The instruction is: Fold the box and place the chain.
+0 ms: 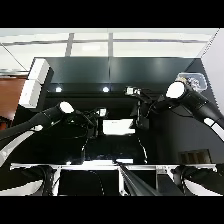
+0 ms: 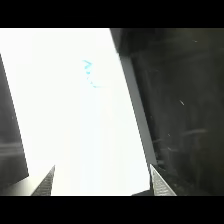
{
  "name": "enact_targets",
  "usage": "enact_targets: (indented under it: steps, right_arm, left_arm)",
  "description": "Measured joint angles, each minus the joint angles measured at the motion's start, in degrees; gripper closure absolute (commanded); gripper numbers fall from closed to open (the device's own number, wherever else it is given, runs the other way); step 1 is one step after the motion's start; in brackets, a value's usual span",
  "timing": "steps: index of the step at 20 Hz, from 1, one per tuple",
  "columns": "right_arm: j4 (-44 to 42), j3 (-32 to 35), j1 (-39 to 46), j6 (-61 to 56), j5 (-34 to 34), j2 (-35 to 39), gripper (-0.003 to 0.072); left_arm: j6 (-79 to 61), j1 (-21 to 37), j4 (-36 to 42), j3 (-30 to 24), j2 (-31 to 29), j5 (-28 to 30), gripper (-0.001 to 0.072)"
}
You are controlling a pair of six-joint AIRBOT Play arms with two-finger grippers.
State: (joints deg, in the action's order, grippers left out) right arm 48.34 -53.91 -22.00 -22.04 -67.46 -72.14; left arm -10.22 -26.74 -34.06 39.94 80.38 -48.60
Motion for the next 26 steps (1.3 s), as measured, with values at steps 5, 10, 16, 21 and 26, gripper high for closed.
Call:
enact_targets:
  steps: [5, 10, 16, 21, 26]
  right_arm:
    - [1.2, 0.9, -1.1, 2.1, 1.6, 0.0, 0.0026]
    - [1.6, 1.1, -1.4, 2.6, 2.0, 0.0, 0.0214]
    - [1.4, 1.1, -1.4, 2.5, 2.1, 0.0, 0.0412]
    - [1.2, 1.1, -1.4, 2.3, 2.1, 0.0, 0.0448]
    - [1.3, 1.1, -1.4, 2.3, 1.8, 0.0, 0.0447]
  left_arm:
    - [0.0, 0.0, 0.0, 0.0, 0.0, 0.0, 0.0337]
    - [0.0, 0.0, 0.0, 0.0, 0.0, 0.0, 0.0337]
    - [0.1, 0.0, 0.0, 0.0, 0.0, 0.1, 0.0337]
    - [0.0, 0.0, 0.0, 0.0, 0.0, 0.1, 0.0337]
    - [0.0, 0.0, 0.0, 0.0, 0.0, 0.1, 0.0337]
